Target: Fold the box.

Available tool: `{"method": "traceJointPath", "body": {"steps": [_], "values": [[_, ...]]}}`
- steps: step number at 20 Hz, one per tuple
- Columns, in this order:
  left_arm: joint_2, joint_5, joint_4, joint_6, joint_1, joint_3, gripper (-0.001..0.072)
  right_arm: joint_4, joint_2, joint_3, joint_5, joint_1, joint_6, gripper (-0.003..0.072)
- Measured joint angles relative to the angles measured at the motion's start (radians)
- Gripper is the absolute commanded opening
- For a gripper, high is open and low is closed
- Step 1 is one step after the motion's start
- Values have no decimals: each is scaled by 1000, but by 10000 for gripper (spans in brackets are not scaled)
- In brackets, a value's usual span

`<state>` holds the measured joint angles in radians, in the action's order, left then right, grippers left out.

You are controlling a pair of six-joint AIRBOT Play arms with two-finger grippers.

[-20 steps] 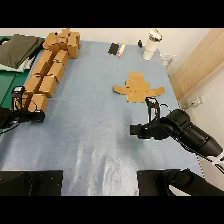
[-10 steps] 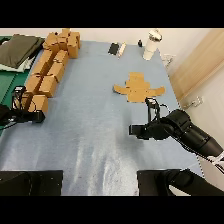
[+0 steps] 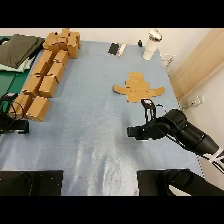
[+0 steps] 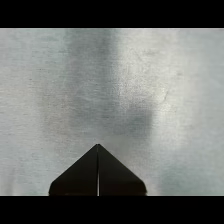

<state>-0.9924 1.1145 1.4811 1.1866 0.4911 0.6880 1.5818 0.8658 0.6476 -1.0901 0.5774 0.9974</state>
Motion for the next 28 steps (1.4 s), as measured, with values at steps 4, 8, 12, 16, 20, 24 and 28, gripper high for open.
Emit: {"method": "traceJointPath", "body": {"steps": [4,8,12,16,20,24,28], "values": [[29,101,-48,27,0,15,24,8,44,1,24,0,53,7],[45,192,-196,20,-51,20,10,19,99,16,60,-7,102,7],[52,150,-356,80,-356,54,10,92,223,136,65,-51,189,6],[-79,14,-378,229,-699,183,11,155,410,360,-4,-76,254,7],[-254,-56,-384,295,-866,323,13,221,533,508,-42,-82,288,7],[-332,-101,-385,317,-924,380,12,246,571,555,-56,-85,299,7],[-352,-121,-387,322,-940,396,12,254,581,568,-60,-85,303,7]]}}
